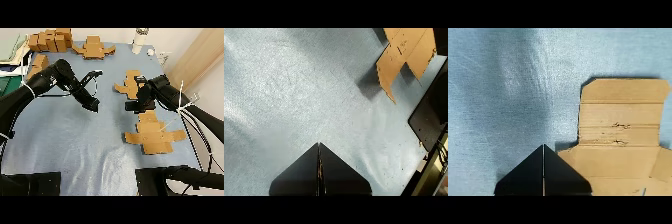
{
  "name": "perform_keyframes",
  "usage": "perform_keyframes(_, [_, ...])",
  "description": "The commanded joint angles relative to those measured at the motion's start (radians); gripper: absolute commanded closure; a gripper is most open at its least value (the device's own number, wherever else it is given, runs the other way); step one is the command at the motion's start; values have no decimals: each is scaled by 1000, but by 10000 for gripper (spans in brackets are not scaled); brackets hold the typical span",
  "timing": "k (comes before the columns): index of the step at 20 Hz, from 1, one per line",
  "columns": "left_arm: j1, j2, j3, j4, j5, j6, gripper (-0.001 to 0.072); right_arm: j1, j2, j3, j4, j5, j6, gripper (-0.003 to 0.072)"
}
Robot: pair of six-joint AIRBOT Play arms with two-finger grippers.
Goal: Fold the box.
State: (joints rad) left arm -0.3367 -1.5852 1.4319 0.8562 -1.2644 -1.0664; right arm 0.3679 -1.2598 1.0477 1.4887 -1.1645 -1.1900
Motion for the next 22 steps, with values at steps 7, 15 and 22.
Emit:
perform_keyframes(7, [0, 0, 0, 0, 0, 0, 696, 1, 0, 1, 0, 0, 0, 684])
perform_keyframes(15, [-1, 0, 0, -3, 0, 0, 697, 1, 0, 0, -8, 163, 3, 683])
perform_keyframes(22, [-7, 0, 0, -26, 47, 0, 696, 0, -4, 2, -13, 184, 3, 683])
